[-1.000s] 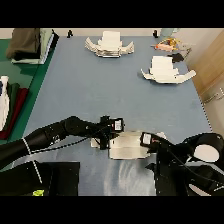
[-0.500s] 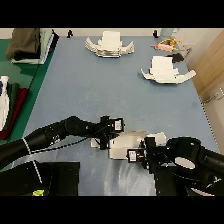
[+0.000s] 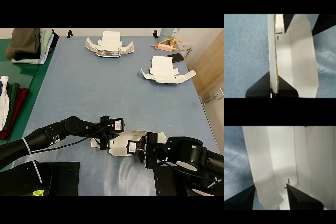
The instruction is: Fold the box.
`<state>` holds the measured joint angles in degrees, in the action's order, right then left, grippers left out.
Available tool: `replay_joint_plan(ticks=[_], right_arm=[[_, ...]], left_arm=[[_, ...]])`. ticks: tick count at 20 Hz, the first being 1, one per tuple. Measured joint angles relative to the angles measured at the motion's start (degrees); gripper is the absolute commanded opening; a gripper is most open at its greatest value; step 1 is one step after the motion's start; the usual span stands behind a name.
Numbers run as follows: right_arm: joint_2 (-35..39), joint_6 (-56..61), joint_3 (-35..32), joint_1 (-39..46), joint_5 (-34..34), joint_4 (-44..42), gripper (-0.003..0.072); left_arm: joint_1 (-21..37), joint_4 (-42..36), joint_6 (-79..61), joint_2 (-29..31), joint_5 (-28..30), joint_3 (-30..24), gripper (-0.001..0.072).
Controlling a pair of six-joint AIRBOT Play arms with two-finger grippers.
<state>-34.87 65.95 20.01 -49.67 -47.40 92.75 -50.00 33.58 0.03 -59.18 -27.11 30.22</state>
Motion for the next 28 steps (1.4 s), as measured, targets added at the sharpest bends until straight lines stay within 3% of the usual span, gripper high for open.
replay_joint_plan(ticks=[6,12,21,28], right_arm=[[4.72,17.64,0.44,0.04,-0.94,9.16,0.0590],[5.42,27.58,0.48,0.11,-2.51,12.37,0.0600],[5.51,30.10,0.55,-0.09,-2.27,10.40,0.0588],[5.14,23.37,-1.77,-6.38,-5.31,4.42,0.0591]], left_arm=[[0.00,0.00,0.02,0.00,0.00,0.00,0.0016],[0.00,0.00,0.00,0.00,-0.02,0.00,0.0016],[0.00,0.00,0.00,0.00,0.00,0.00,0.0016],[0.00,0.00,0.00,0.00,-0.04,0.00,0.0016]])
